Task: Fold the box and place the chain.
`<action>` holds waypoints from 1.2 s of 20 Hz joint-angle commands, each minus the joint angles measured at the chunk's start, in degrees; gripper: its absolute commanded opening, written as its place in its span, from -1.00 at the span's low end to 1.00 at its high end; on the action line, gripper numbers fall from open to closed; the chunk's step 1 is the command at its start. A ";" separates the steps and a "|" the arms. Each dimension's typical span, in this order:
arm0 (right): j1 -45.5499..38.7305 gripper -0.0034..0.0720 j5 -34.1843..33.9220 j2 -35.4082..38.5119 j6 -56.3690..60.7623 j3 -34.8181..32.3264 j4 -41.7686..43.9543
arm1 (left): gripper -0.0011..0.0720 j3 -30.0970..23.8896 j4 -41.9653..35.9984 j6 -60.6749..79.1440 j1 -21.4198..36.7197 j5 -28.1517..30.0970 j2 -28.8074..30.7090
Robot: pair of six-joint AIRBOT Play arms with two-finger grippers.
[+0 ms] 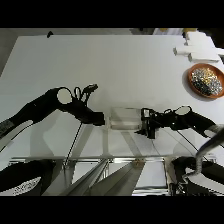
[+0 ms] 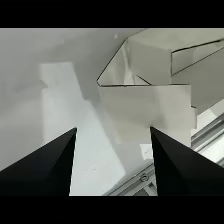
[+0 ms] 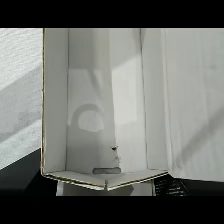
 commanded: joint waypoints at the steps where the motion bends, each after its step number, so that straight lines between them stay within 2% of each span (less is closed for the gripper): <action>1: 0.02 -0.01 0.02 -0.04 0.00 0.04 0.00 | 0.45 -0.09 -2.54 2.34 0.02 0.55 -1.22; 5: 0.02 -0.01 0.02 -0.04 0.00 0.04 0.00 | 0.44 -0.09 -3.76 2.38 -0.68 1.77 -1.55; 9: 0.02 -0.01 0.02 -0.04 0.00 0.04 0.02 | 0.38 -0.04 -9.31 3.82 -2.93 4.87 -1.55; 16: 0.02 -0.01 0.02 -0.04 0.00 0.04 0.00 | 0.38 -0.02 -9.70 2.05 -6.51 8.68 -1.55; 21: 0.02 -0.01 0.00 -0.04 0.00 0.04 0.00 | 0.38 3.50 -0.92 -5.88 -7.85 9.66 -1.55; 24: 0.02 -0.01 0.00 -0.04 0.00 0.04 0.02 | 0.37 4.55 -0.04 -6.91 -9.42 9.68 -1.62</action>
